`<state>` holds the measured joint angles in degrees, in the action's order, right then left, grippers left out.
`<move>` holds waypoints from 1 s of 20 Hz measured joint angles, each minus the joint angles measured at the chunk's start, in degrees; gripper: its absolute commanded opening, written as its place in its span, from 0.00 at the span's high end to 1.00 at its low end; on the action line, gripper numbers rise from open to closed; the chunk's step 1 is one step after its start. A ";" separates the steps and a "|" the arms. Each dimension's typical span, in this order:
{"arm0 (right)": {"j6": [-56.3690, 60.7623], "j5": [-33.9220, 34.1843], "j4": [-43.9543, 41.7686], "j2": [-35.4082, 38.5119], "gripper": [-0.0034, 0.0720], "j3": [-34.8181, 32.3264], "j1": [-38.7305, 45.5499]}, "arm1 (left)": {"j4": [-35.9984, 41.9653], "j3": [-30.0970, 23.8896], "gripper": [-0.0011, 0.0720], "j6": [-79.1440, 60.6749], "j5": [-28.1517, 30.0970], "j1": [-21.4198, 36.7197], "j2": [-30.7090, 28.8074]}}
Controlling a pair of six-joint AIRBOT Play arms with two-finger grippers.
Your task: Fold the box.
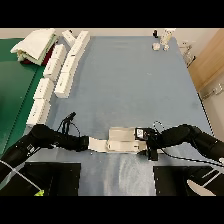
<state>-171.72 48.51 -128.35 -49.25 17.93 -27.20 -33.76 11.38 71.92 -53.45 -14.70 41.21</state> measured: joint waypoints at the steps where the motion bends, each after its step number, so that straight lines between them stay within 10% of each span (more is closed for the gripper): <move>1: 0.00 0.00 0.00 0.00 0.26 0.00 0.00 | 1.11 -0.11 0.97 -0.42 1.05 -1.49 0.46; 11: 0.00 0.00 0.00 0.00 0.26 0.00 0.00 | 10.12 0.90 0.95 -4.74 8.22 -10.05 3.21; 13: 0.00 0.00 0.00 0.00 0.26 0.00 0.00 | 10.60 1.09 0.47 -4.83 8.59 -10.36 3.23; 20: 0.00 0.00 0.00 0.00 0.26 -0.02 0.00 | 11.23 1.20 0.47 -3.80 8.79 -10.56 3.30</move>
<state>-171.72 48.51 -128.35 -49.25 17.91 -27.20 -22.52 12.58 68.12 -44.66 -25.26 44.51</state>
